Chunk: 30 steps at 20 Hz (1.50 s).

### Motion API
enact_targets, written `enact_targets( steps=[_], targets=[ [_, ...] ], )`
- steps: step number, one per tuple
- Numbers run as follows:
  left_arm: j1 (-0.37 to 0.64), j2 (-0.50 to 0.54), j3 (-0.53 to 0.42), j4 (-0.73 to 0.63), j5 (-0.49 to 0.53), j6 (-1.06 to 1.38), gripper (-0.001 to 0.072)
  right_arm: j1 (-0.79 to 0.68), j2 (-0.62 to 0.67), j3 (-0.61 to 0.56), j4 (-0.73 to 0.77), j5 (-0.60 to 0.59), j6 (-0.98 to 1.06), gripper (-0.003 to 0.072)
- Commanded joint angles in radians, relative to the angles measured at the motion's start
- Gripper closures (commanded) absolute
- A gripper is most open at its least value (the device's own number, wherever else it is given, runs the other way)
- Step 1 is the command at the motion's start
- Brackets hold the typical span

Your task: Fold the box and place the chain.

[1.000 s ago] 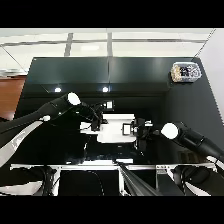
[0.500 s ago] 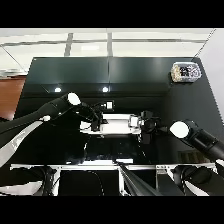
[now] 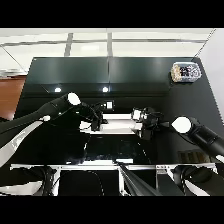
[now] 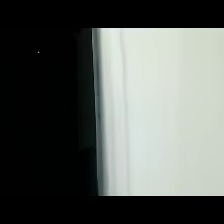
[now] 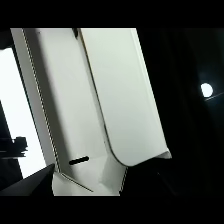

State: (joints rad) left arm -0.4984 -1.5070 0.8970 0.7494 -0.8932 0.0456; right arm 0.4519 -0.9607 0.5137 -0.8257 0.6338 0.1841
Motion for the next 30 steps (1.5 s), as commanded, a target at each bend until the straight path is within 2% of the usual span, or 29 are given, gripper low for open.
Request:
enact_targets(
  steps=[1,6,17,30],
  targets=[
    [0.0,-0.001,0.0,0.0,0.0,0.0,0.0685,-0.013,-0.042,0.008,0.076,0.028,-0.084,-0.0022],
    [-0.001,-0.005,0.0,-0.006,0.011,0.0,0.0686,-0.082,-0.119,0.044,0.285,0.114,-0.34,-0.0021],
    [-0.014,-0.005,0.0,-0.009,0.029,0.0,0.0686,-0.09,-0.274,0.047,0.297,0.144,-0.461,-0.0021],
    [-0.013,-0.005,0.0,-0.006,0.052,0.0,0.0686,-0.135,-0.315,0.048,0.318,0.154,-0.535,-0.0021]
  ],
)
